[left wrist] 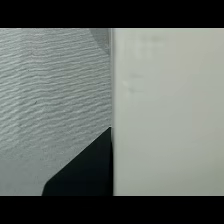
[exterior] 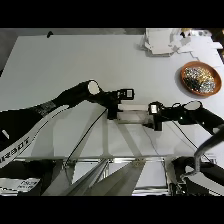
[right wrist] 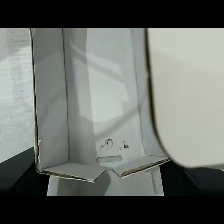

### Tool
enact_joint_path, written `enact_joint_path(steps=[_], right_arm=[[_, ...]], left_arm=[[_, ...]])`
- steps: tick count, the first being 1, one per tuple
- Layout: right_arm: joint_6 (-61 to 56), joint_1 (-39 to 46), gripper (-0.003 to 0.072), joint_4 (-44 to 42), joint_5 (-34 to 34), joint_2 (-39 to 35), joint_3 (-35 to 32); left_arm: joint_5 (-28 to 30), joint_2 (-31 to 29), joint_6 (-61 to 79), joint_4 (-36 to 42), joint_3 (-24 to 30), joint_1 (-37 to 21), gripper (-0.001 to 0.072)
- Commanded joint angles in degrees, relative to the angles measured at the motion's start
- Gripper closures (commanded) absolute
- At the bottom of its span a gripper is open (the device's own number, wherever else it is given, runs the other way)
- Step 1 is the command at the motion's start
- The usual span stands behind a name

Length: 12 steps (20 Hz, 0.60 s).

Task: Fold the box and place the chain.

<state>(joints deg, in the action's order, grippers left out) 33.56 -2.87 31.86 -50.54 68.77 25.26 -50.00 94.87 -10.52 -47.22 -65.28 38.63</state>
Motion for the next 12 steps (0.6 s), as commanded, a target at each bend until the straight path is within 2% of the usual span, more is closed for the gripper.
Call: enact_joint_path(steps=[1, 8, 9, 12], right_arm=[[1.9, 0.5, 0.0030, -0.9, -0.5, 1.2, 0.3], [1.9, 0.5, 0.0055, 0.5, -3.8, 6.3, 4.5], [1.9, 0.5, 0.0103, 1.3, -3.8, 6.7, 4.5], [1.9, 0.5, 0.0120, 1.6, -3.1, 7.5, 4.5]], left_arm=[[0.1, 0.0, 0.0, 0.0, 0.0, 0.0, 0.0700], [0.0, 0.0, 0.0, 0.0, 0.0, 0.0, 0.0699], [0.0, 0.0, 0.0, 0.0, 0.0, 0.0, 0.0699], [0.1, 0.0, 0.0, 0.0, 0.0, 0.0, 0.0699]])
